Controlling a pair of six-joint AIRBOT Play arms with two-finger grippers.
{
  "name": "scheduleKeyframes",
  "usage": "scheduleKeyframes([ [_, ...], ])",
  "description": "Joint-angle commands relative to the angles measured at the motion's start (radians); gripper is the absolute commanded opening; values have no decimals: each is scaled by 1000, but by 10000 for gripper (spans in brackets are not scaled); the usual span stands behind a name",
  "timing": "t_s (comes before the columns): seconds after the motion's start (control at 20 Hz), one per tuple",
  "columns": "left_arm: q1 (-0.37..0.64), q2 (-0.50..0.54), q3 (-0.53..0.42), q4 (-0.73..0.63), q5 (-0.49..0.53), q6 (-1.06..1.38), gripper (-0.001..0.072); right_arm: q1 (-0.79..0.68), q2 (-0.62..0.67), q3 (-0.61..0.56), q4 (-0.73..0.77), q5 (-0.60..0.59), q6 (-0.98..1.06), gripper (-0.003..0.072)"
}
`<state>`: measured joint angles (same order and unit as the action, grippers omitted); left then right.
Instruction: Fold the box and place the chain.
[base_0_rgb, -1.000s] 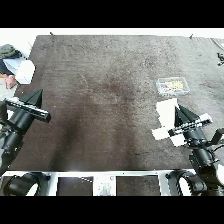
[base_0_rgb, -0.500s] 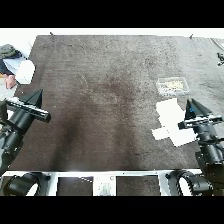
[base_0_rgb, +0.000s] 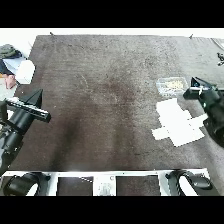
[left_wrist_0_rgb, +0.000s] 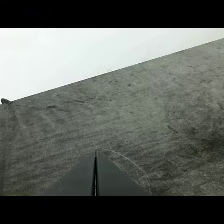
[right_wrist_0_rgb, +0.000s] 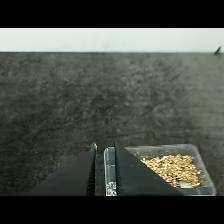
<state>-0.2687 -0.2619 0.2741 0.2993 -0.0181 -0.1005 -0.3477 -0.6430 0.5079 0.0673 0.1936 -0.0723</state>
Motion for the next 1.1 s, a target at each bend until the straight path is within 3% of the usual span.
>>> scheduleKeyframes([
  [0.0,0,1,-1,0,0,0,12,-216,-267,169,-280,431,343,174],
  [0.1,0,1,-1,0,0,0,13,-349,-367,272,-546,678,550,174],
  [0.2,0,1,-1,0,0,0,12,-459,-404,354,-716,785,644,177],
  [0.25,0,1,-1,0,0,0,13,-511,-403,385,-759,797,730,344],
  [0.3,0,1,-1,0,1,0,13,-557,-409,422,-799,834,785,416],
  [0.45,0,1,-1,0,1,0,13,-663,-521,591,-933,1032,811,411],
  [0.5,0,1,-1,0,1,0,12,-677,-564,643,-967,1066,810,372],
  [0.7,0,1,-1,0,1,0,13,-686,-743,851,-1218,1216,811,372],
  [1.05,0,1,-1,0,1,0,13,-686,-1040,1015,-1325,1352,796,398],
])
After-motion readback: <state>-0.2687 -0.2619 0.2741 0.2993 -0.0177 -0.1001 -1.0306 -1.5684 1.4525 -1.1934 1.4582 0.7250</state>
